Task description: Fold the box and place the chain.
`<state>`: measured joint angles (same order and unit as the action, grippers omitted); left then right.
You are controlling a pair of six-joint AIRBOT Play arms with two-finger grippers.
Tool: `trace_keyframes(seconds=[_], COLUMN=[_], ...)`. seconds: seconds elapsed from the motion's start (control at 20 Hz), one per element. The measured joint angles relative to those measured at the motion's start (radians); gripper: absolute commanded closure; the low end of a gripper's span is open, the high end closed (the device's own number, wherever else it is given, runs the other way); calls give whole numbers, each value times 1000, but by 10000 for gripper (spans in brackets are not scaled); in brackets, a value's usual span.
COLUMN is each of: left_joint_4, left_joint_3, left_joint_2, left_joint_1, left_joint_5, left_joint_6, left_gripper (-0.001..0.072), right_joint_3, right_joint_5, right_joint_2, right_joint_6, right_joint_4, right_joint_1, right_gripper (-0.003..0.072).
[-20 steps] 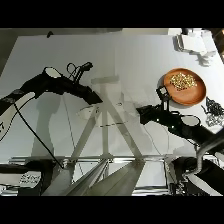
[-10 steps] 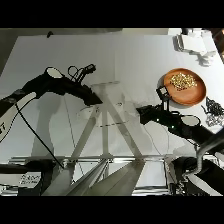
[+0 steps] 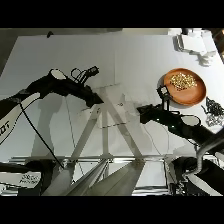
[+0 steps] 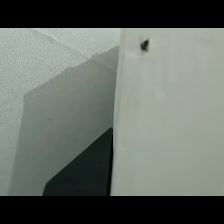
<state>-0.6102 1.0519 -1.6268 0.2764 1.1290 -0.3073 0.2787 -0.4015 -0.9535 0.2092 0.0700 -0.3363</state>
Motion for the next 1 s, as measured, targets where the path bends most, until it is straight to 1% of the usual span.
trace_keyframes(seconds=[0.1,0.15,0.35,0.5,0.55,0.65,0.75,0.85,1.0], left_joint_4=[-11,-5,-16,-58,-69,-84,-87,-69,-2], left_joint_3=[-1,-1,-1,-1,-1,-1,-1,-8,-24], left_joint_2=[-3,-2,28,111,145,208,240,245,209], left_joint_1=[2,1,0,-2,-2,-2,-1,0,0], left_joint_5=[8,8,11,17,18,29,55,83,91], left_joint_6=[33,51,93,179,208,253,285,340,427], left_gripper=[697,699,699,699,700,705,705,705,704], right_joint_3=[0,0,17,42,46,53,56,58,60], right_joint_5=[-11,-10,-6,12,32,85,133,179,217], right_joint_2=[0,1,16,68,92,150,206,249,280], right_joint_6=[1,0,0,13,28,51,60,69,75], right_joint_4=[3,3,0,-2,-1,0,2,3,9], right_joint_1=[0,0,0,0,0,0,0,0,0], right_gripper=[160,116,119,126,139,142,151,159,159])
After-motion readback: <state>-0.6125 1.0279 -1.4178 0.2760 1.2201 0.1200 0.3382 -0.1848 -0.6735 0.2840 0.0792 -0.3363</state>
